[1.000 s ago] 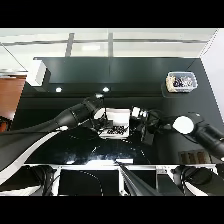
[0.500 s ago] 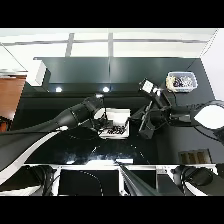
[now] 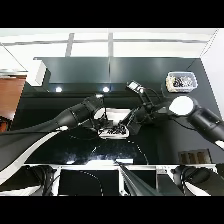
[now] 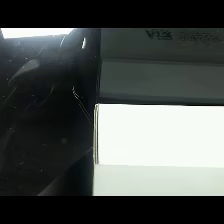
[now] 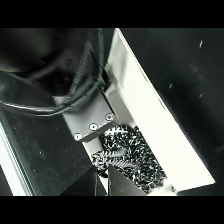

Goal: Fold the box and place the chain.

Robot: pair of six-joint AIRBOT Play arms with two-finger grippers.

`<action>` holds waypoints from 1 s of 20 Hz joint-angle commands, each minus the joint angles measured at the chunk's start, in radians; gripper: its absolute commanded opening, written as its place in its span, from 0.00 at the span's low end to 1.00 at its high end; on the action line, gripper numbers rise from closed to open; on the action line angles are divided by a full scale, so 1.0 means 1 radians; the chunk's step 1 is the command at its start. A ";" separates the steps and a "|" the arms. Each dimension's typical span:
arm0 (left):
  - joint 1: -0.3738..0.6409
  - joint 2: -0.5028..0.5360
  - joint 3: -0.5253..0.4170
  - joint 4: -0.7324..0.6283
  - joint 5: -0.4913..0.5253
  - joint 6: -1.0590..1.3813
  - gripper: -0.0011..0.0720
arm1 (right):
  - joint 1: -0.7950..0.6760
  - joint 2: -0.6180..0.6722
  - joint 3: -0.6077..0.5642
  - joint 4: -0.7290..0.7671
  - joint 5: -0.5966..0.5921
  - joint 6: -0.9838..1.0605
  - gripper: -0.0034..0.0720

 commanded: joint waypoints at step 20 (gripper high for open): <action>0.026 0.084 0.058 -0.050 0.041 0.288 0.72 | -0.383 0.183 -0.004 -0.095 0.248 0.109 0.65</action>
